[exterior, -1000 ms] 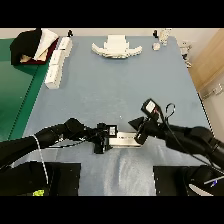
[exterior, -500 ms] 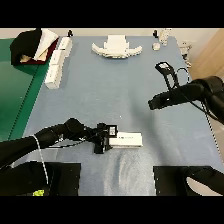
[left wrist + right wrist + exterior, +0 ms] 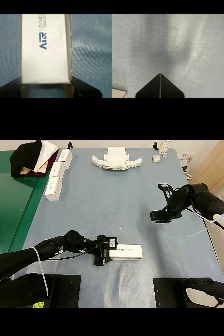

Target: Fold the box.

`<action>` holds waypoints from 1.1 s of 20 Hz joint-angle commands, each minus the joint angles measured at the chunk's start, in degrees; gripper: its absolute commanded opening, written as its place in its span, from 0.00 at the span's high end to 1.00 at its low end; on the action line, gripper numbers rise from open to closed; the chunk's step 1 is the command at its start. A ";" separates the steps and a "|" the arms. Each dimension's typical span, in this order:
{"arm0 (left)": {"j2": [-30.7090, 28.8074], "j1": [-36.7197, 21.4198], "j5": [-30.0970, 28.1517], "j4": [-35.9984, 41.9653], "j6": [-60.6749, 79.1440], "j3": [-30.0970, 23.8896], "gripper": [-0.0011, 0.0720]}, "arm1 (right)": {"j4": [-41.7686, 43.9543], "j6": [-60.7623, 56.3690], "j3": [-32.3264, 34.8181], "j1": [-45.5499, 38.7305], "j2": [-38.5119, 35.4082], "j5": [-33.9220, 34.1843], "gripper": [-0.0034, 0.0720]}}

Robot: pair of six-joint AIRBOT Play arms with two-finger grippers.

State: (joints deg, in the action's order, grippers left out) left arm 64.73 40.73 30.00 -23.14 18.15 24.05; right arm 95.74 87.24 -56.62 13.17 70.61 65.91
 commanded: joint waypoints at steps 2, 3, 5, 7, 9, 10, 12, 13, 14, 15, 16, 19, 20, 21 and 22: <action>-0.04 0.00 -0.02 0.00 0.02 0.00 0.35 | -0.07 -0.76 -0.22 -0.22 0.85 0.61 0.95; -0.04 0.00 -0.02 0.00 0.02 0.00 0.35 | -0.07 -0.76 -0.22 -0.22 0.85 0.61 0.95; -0.07 0.00 0.17 0.13 -0.09 0.13 0.35 | -0.07 -0.76 -0.22 -0.22 0.85 0.61 0.95; -1.14 -0.33 -0.02 -0.04 -3.30 0.22 0.35 | -0.07 -0.76 -0.22 -0.22 0.85 0.61 0.95; -4.02 -1.75 -0.02 -0.55 -8.13 0.22 0.35 | -0.07 -0.79 -0.22 -0.22 0.85 0.61 0.95; -6.03 -3.13 0.00 -1.77 -11.69 0.22 0.35 | -0.07 -0.76 -0.22 -0.22 0.85 0.59 0.95; -11.08 -7.61 0.26 -7.13 -23.52 0.22 0.35 | -0.07 -0.76 -0.22 -0.22 0.85 0.61 0.95; -13.86 -10.69 0.81 -11.89 -30.99 0.22 0.35 | -0.07 -0.76 -0.22 -0.22 0.85 0.61 0.95; -16.59 -14.36 1.60 -18.05 -39.21 0.22 0.35 | -0.07 -0.76 -0.22 -0.22 0.85 0.61 0.95; -18.82 -18.27 2.62 -24.26 -47.08 0.22 0.35 | -0.07 -0.76 -0.22 -0.22 0.85 0.61 0.95; -20.74 -22.67 3.69 -30.03 -54.66 0.22 0.35 | -0.07 -0.76 -0.22 -0.22 0.85 0.61 0.95; -23.08 -37.77 5.77 -38.05 -63.60 0.24 0.35 | -0.07 -0.76 -0.22 -0.22 0.85 0.59 0.95; -22.51 -42.38 5.62 -38.23 -63.60 0.24 0.35 | -0.07 -0.76 -0.22 -0.22 0.85 0.61 0.95; -21.68 -46.36 5.18 -38.18 -63.63 0.24 0.35 | -0.07 -0.76 -0.22 -0.22 0.85 0.59 0.95; -20.61 -50.01 4.48 -38.18 -63.63 0.24 0.35 | -0.07 -0.76 -0.22 -0.22 0.85 0.61 0.95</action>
State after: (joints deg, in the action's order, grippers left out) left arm 43.88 1.76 34.61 -56.42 -39.24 24.23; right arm 95.64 86.48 -56.77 12.99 71.42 66.52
